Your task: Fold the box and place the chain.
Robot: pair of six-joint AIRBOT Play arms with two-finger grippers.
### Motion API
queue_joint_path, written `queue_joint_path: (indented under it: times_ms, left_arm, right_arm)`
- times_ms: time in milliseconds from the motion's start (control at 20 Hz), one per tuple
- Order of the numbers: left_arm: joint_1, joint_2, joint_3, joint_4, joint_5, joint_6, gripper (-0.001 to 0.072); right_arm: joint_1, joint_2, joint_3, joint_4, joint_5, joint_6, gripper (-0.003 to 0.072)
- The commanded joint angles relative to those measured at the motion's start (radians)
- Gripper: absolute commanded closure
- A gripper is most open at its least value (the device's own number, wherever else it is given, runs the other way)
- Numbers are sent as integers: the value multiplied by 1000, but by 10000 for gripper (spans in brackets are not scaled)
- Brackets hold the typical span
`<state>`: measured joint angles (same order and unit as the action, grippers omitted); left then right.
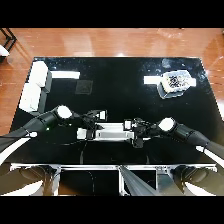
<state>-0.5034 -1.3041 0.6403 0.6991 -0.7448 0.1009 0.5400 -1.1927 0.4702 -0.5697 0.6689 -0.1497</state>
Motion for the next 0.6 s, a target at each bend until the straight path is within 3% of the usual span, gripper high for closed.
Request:
queue_joint_path:
  times_ms: [0, 100, 200, 250, 350, 550]
  left_arm:
    - [-1, 0, 0, 0, 0, 0, 684]
    - [0, 5, 0, 0, 3, 0, 528]
    - [2, 20, 0, 1, 4, -3, 495]
    - [2, 32, 0, 1, 4, -3, 415]
    - [8, 62, 0, 0, 4, -12, 74]
    - [61, 146, 0, 103, 3, -170, 78]
  right_arm:
    - [0, -1, 1, 0, 0, 0, 212]
    - [0, -1, 1, 0, 0, 0, 213]
    - [0, -1, 1, 0, 0, 0, 213]
    - [0, -1, 1, 0, 1, 0, 213]
    - [0, -1, 1, 0, 1, 0, 213]
    - [0, -1, 1, 0, 1, 0, 213]
